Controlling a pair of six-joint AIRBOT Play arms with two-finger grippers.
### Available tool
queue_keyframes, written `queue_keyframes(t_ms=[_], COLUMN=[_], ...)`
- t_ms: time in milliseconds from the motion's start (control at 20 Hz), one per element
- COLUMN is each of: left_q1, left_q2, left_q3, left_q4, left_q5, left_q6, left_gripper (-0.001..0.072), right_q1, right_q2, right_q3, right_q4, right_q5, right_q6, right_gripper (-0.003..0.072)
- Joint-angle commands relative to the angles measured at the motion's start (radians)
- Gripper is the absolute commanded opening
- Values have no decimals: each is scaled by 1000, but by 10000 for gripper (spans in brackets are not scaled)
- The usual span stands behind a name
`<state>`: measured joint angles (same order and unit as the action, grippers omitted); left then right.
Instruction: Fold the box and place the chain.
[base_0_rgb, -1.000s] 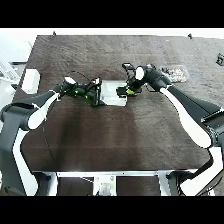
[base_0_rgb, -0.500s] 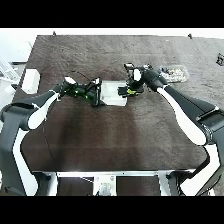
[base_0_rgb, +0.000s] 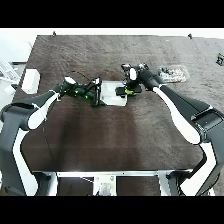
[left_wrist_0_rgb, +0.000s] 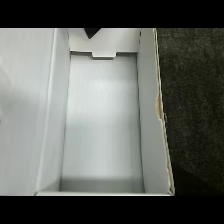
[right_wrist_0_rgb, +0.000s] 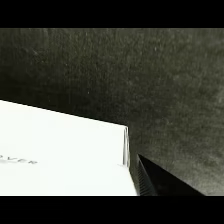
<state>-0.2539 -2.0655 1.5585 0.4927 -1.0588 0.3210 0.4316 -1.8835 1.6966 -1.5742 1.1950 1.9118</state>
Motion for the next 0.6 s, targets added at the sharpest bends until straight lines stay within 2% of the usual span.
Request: queue_keyframes(t_ms=[0,250,550], left_q1=[0,0,0], left_q2=[1,1,1], left_q3=[1,1,1], left_q4=[0,0,0], left_q5=[0,0,0], left_q6=[0,0,0], left_gripper=[483,483,483], right_q1=[2,2,1], right_q2=[-10,-34,-42], right_q3=[4,4,16], right_q4=[-2,-2,-61], right_q5=[19,24,45], right_q6=[35,124,184], right_gripper=[369,367,259])
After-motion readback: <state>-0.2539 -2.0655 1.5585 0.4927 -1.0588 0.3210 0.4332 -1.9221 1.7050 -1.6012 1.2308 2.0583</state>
